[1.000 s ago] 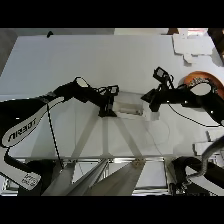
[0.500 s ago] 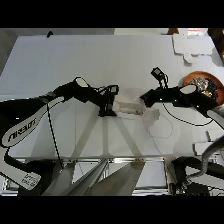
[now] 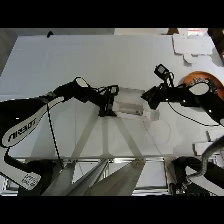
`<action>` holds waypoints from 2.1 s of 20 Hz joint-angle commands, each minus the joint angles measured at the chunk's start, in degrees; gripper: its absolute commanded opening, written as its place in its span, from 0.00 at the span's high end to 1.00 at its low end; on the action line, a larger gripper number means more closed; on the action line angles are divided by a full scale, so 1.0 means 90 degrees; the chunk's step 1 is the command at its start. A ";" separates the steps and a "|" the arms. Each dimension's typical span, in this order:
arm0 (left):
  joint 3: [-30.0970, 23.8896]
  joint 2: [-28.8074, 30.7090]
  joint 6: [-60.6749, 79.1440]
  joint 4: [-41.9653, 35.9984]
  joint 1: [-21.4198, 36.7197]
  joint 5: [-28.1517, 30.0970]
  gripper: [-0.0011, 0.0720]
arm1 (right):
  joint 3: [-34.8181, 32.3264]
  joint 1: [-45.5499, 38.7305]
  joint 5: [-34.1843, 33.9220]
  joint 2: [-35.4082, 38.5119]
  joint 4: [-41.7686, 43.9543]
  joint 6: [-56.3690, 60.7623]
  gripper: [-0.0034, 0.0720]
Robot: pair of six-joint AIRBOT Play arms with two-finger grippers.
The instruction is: Fold the box and place the chain.
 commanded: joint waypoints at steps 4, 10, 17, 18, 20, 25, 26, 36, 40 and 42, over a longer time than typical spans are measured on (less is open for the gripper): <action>0.0000 0.0002 -0.0005 0.0000 0.0000 -0.0005 0.61 | -0.0012 0.0000 0.1557 0.0816 -0.2727 0.0007 0.74; 0.0000 0.0002 -0.0005 0.0000 0.0000 -0.0005 0.61 | -0.0097 0.0007 0.1372 0.0641 -0.2606 -0.0835 0.45; 0.0000 0.0002 -0.0005 0.0000 0.0000 -0.0005 0.61 | -0.0097 0.0007 0.1141 -0.0102 -0.1875 -0.1632 0.43; 0.0000 0.0002 -0.0005 0.0000 0.0000 -0.0007 0.61 | -0.0097 0.0007 0.1137 -0.0194 -0.1831 -0.1758 0.43; 0.0000 0.0002 -0.0005 0.0000 0.0000 -0.0007 0.61 | -0.0097 0.0007 0.1064 -0.0418 -0.1741 -0.1775 0.44; 0.0000 0.0002 -0.0005 0.0000 0.0002 -0.0007 0.61 | -0.0097 0.0007 0.0908 -0.0787 -0.1411 -0.2072 0.46; 0.0000 0.0002 -0.0005 0.0000 0.0002 -0.0005 0.61 | -0.0097 0.0007 0.0908 -0.0840 -0.1348 -0.2076 0.47; 0.0000 0.0002 -0.0005 0.0000 0.0002 -0.0005 0.61 | -0.0097 0.0763 0.0287 -0.0971 -0.1078 -0.2096 0.68; 0.0000 0.0002 -0.0005 0.0000 0.0000 -0.0005 0.61 | -0.0097 0.0933 -0.0007 -0.0971 -0.1076 -0.2067 0.81; 0.0000 0.0002 -0.0005 0.0000 0.0000 -0.0005 0.61 | -0.0097 0.0933 -0.0027 -0.0971 -0.1076 -0.1994 0.80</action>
